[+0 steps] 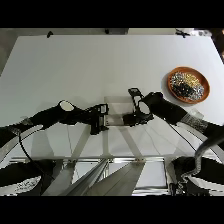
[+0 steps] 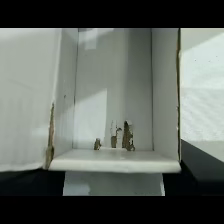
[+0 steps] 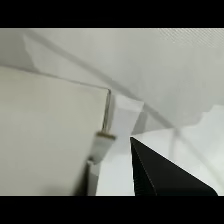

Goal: Fold the box and place the chain.

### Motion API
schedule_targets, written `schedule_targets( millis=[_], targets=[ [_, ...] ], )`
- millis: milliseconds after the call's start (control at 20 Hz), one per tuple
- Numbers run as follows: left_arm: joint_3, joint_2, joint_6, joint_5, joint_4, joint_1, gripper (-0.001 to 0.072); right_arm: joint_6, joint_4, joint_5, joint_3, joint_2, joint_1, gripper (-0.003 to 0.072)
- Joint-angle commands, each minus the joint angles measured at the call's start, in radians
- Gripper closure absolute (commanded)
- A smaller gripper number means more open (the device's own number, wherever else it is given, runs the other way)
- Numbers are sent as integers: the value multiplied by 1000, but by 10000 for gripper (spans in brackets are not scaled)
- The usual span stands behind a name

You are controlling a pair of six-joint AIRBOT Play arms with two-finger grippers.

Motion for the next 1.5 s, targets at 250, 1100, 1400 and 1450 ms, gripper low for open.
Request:
schedule_targets(
  millis=[250,1100,1400,1450],
  targets=[
    [0,1,-3,1,-2,0,501,31,-33,-65,1,0,42,656],
    [0,1,-3,1,-2,0,501,53,-32,-98,1,-11,60,671],
    [0,1,-3,1,-2,0,501,54,-31,-100,1,-11,60,402],
    [0,1,-3,1,-2,0,501,56,-31,-100,1,-11,60,451]
  ],
)
